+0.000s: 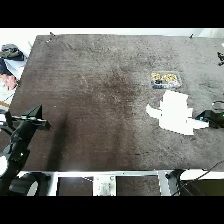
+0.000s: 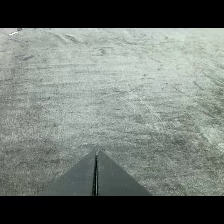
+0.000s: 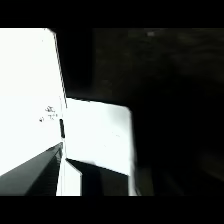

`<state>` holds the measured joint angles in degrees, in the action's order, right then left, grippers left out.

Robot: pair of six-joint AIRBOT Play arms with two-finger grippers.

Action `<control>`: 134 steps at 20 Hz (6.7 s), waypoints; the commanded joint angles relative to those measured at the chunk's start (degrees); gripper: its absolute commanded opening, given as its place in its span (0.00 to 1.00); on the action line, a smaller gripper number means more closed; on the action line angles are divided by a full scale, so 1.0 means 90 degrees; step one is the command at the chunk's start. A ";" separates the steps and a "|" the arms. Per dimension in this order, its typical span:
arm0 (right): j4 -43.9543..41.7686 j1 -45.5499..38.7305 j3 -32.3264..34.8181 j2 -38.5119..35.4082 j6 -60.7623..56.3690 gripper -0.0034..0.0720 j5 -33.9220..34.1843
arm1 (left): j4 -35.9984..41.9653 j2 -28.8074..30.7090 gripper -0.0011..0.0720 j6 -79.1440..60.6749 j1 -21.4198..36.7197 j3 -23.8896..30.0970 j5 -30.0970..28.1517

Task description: Fold the box and place the chain.

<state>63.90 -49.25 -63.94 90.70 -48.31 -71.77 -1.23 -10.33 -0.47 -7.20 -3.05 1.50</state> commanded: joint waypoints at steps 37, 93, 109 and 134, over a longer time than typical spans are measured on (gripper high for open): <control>-0.4707 0.5022 0.0476 0.0597 0.1851 0.06 0.1010 | 0.0000 -0.0005 0.03 0.0000 -0.0002 -0.0017 -0.0068; -0.4840 0.5530 0.0311 0.0731 0.2873 0.06 0.1579 | -0.2696 -1.3034 0.67 0.3893 -0.0158 -1.2264 0.9260; -0.4894 0.5204 0.0308 0.0602 0.2868 0.51 0.1345 | -0.3147 -1.3032 0.03 0.3009 -0.0214 -1.2264 0.9323; -0.4711 0.4311 0.0313 0.0027 0.3531 0.51 0.1137 | -0.2764 -1.3015 0.02 -0.1851 -0.0214 -1.1611 0.8398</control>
<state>21.06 -10.85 -61.12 90.67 -21.21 -61.58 -26.17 -127.50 -16.01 -9.17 -107.81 77.78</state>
